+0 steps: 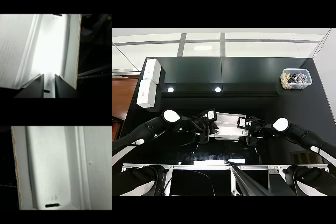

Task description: Fold the box and place the chain.

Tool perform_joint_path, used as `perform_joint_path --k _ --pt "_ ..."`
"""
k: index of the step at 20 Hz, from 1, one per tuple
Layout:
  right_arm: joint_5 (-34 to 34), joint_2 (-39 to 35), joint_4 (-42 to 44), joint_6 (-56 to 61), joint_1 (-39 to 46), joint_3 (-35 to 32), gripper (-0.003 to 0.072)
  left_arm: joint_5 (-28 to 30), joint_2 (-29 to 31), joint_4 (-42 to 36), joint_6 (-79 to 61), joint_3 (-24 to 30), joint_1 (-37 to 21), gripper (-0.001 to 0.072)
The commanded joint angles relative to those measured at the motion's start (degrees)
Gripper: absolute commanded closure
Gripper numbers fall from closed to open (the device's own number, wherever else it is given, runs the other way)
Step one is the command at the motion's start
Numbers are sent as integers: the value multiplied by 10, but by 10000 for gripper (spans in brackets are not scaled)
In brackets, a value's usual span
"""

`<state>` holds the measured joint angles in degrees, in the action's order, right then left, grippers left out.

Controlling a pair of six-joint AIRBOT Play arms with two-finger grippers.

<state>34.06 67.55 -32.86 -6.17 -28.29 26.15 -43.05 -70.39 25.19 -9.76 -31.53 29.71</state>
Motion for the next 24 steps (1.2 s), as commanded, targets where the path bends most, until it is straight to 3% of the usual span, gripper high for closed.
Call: perform_joint_path --k 1,2,3,4,6,7,9,13,17,19,21,24 --pt "0 0 0 0 0 0 262 5 -6 -16 -6 0 1 539" --pt "0 0 0 0 0 0 262 9 -6 -17 -6 0 1 443" --pt "0 0 0 0 0 0 262 13 -6 -17 -5 0 1 261" --pt "0 0 0 0 0 0 262 13 -6 -17 -5 0 1 236" --pt "0 0 0 0 0 0 262 9 -6 -17 -5 0 1 494" --pt "0 0 0 0 0 0 262 7 -6 -19 -4 0 1 406" --pt "0 0 0 0 0 0 262 -9 1 13 1 -3 -4 682" --pt "0 0 0 0 0 0 262 -10 83 140 207 -9 -79 684" --pt "0 0 0 0 0 0 262 -23 156 219 494 -8 -230 683" --pt "0 0 0 0 0 0 262 -37 152 215 543 -7 -286 683" --pt "0 0 0 0 0 0 261 -45 127 215 688 3 -318 684" --pt "0 0 0 0 0 0 261 -145 46 196 732 7 -323 682"
